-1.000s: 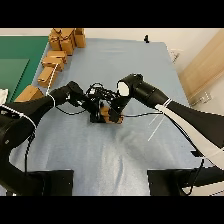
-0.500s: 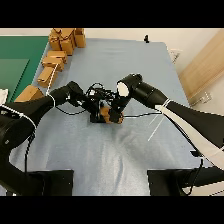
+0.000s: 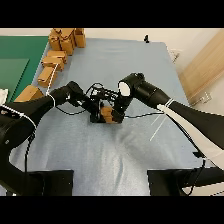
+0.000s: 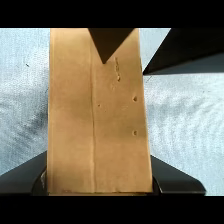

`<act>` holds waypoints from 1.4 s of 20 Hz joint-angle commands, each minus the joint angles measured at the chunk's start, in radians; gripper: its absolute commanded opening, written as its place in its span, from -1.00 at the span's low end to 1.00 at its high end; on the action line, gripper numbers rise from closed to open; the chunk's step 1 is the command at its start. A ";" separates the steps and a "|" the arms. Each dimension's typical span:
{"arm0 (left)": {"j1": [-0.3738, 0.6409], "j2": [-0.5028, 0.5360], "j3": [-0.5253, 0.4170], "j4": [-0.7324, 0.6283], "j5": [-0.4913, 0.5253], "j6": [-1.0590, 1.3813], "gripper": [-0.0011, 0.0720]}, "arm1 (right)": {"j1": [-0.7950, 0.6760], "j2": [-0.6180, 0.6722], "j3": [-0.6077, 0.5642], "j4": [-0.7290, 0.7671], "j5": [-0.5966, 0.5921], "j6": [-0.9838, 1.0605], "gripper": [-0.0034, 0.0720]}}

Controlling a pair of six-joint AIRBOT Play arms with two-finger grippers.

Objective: Fold the box.

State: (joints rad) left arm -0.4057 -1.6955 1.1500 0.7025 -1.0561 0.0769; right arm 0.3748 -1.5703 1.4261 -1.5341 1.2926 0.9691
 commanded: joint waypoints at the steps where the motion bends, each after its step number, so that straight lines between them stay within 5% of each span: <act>1: 0.000 0.000 0.001 0.001 0.001 0.001 0.17 | 0.001 0.007 0.002 0.008 -0.019 0.002 -0.09; 13: 0.000 0.000 0.001 0.001 0.000 0.001 0.17 | 0.000 0.064 0.002 -0.021 -0.023 0.072 -0.10; 19: 0.000 0.000 0.001 0.001 0.000 0.001 0.17 | 0.000 0.148 -0.050 -0.014 -0.026 0.212 -0.38; 20: 0.000 0.000 0.001 0.001 0.000 0.001 0.17 | -0.002 0.200 -0.107 -0.014 -0.084 0.267 -0.75; 21: 0.000 0.000 0.001 0.001 0.000 0.001 0.17 | -0.004 0.260 -0.183 -0.014 -0.173 0.337 -0.89; 25: 0.000 0.000 0.001 0.001 0.002 0.001 0.17 | 0.030 0.541 -0.637 0.024 -0.909 0.524 -0.90; 26: 0.000 0.000 0.001 0.001 0.001 0.001 0.17 | 0.040 0.558 -0.714 0.024 -1.030 0.524 -0.90; 28: 0.000 0.000 0.001 0.001 0.003 0.002 0.17 | 0.045 0.516 -0.734 0.032 -1.027 0.523 -0.89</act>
State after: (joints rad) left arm -0.4057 -1.6958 1.1500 0.7025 -1.0561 0.0780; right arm 0.4046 -1.0927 0.8284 -1.5177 0.5301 1.4345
